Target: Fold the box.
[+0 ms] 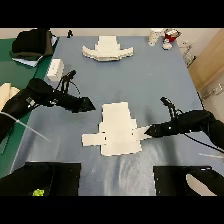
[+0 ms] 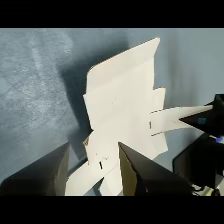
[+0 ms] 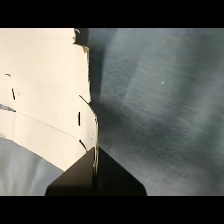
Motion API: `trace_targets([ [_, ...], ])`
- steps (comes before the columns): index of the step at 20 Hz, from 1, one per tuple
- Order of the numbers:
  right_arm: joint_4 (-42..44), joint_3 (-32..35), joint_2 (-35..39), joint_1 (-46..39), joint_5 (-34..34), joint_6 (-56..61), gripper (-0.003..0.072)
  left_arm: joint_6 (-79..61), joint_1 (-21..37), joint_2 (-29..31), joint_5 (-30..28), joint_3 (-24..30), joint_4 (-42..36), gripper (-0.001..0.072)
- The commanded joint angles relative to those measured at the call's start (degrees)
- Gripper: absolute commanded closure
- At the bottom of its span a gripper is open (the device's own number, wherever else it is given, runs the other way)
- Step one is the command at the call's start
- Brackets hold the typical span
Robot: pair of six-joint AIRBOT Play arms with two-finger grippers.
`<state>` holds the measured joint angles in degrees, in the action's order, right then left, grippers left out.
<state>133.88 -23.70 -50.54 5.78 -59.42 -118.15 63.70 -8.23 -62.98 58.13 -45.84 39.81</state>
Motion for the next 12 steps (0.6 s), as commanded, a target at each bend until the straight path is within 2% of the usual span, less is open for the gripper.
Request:
trace_targets([
  [1, 0.0, 1.07, 1.46, 3.45, 3.1, -0.59, 0.0683, -10.6, 2.6, -7.08, 4.04, -0.37, -11.06, 0.025],
  [7, 0.04, 1.05, 1.46, 3.56, 3.56, -0.37, 0.0683, -17.64, 0.81, -19.04, 4.76, -2.27, -15.23, 0.025],
  [12, 0.04, 1.07, 1.46, 3.56, 3.54, -0.37, 0.0684, -19.71, -0.52, -28.65, 11.72, -8.5, -16.17, 0.025],
])
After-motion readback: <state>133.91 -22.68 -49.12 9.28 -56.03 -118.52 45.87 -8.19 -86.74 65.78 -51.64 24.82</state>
